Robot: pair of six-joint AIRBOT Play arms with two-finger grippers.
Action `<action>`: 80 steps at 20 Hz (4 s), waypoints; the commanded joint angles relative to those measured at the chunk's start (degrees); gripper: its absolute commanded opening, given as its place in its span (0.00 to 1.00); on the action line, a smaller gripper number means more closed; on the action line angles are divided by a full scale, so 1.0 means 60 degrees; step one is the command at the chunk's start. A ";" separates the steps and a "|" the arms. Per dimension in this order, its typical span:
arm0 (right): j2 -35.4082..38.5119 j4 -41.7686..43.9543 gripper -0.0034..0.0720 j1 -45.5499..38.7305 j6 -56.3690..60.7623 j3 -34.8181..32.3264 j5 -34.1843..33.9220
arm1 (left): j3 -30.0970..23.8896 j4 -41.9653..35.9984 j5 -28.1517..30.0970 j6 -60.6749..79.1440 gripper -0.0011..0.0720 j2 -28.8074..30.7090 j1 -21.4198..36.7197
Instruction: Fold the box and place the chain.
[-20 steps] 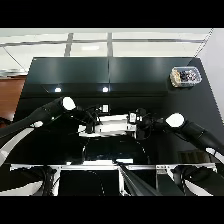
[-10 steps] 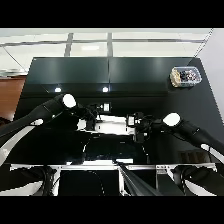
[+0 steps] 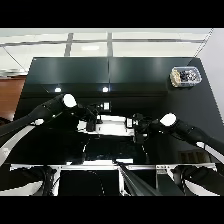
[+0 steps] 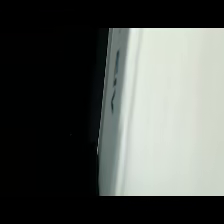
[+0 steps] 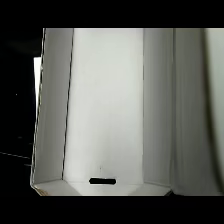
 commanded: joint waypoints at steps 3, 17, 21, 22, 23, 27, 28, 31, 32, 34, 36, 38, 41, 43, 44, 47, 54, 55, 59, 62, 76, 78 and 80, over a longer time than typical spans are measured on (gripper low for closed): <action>-0.0106 0.0036 0.93 0.0029 -0.0007 0.0000 -0.0040 | 0.0011 -0.0011 -0.0033 -0.0084 0.06 0.0000 -0.0004; -0.0131 -0.0193 0.93 0.0029 0.0550 0.0007 -0.0273 | 0.0011 -0.0011 -0.0029 -0.0084 0.06 0.0000 -0.0004; -0.0222 -0.0375 0.93 0.0029 0.0831 0.0106 -0.0270 | 0.0011 -0.0011 -0.0029 -0.0084 0.06 0.0000 -0.0004; -0.0222 -0.0415 0.93 0.0033 0.0831 0.0109 -0.0262 | 0.0011 -0.0011 -0.0029 -0.0084 0.06 0.0000 -0.0004; -0.0226 -0.0459 0.93 0.0062 0.0834 0.0109 -0.0266 | 0.0011 -0.0011 -0.0033 -0.0084 0.06 0.0000 -0.0004; -0.0240 -0.0586 0.93 0.0146 0.0867 0.0113 -0.0273 | 0.0011 -0.0015 -0.0036 -0.0084 0.06 0.0000 -0.0004; -0.0240 -0.0586 0.93 0.0146 0.0871 0.0113 -0.0273 | 0.0011 -0.0018 -0.0036 -0.0084 0.06 0.0000 -0.0004; -0.0240 -0.0586 0.64 0.0146 0.0863 0.0113 -0.0266 | 0.0011 -0.0015 -0.0127 -0.0087 0.06 0.0000 -0.0004; -0.0240 -0.0586 0.63 0.0146 0.0863 0.0113 -0.0266 | 0.0011 -0.0007 -0.0291 -0.0087 0.06 0.0000 -0.0004; -0.0240 -0.0656 0.63 0.0146 0.0860 0.0113 -0.0226 | 0.0015 0.0022 -0.0525 -0.0087 0.33 0.0055 0.0004; -0.0240 -0.0656 0.63 0.0146 0.0860 0.0113 -0.0226 | 0.0076 0.0033 -0.0528 -0.0095 0.71 0.0204 0.0058; -0.0240 -0.0699 0.61 0.0146 0.0841 0.0113 -0.0142 | 0.0324 0.0157 -0.1020 -0.0678 0.82 0.0448 0.0233; -0.0240 -0.0827 0.61 0.0146 0.0605 0.0113 0.0248 | 0.0743 0.1519 -0.2211 -0.2146 0.81 0.1049 0.0565; -0.0240 -0.0856 0.61 0.0146 0.0601 0.0113 0.0237 | 0.0856 0.2524 -0.2969 -0.3140 0.81 0.1563 0.0787; -0.0240 -0.0863 0.52 0.0146 0.0601 0.0113 0.0240 | 0.0849 0.2911 -0.3133 -0.3570 0.80 0.1832 0.0878; -0.0240 -0.0863 0.22 0.0146 0.0601 0.0113 0.0237 | 0.0845 0.2801 -0.4306 -0.4415 0.11 0.2102 0.1049; -0.0240 -0.0863 0.21 0.0146 0.0601 0.0113 0.0233 | -0.0656 -0.3927 -0.3468 -0.3253 0.05 0.1891 0.1045; -0.0240 -0.0863 0.21 0.0146 0.0601 0.0113 0.0233 | -0.0703 -0.4360 -0.2637 -0.3206 0.05 0.1891 0.1122; -0.0240 -0.0863 0.21 0.0146 0.0601 0.0113 0.0233 | -0.0703 -0.3610 -0.0080 -0.2998 0.06 0.1807 0.1344; -0.0240 -0.0863 0.21 0.0146 0.0601 0.0113 0.0229 | -0.0703 -0.1800 0.0313 -0.3016 0.05 0.1377 0.0994; -0.0240 -0.0860 0.21 0.0146 0.0605 0.0113 0.0219 | 0.0087 0.1173 -0.0914 -0.5202 0.05 0.2200 0.0667; -0.0240 -0.0852 0.21 0.0146 0.0612 0.0113 0.0200 | -0.0204 0.1155 -0.1443 -0.5359 0.05 0.2863 0.1537; -0.0240 -0.0852 0.21 0.0146 0.0612 0.0113 0.0200 | -0.0594 0.0084 -0.1832 -0.5220 0.06 0.3133 0.2477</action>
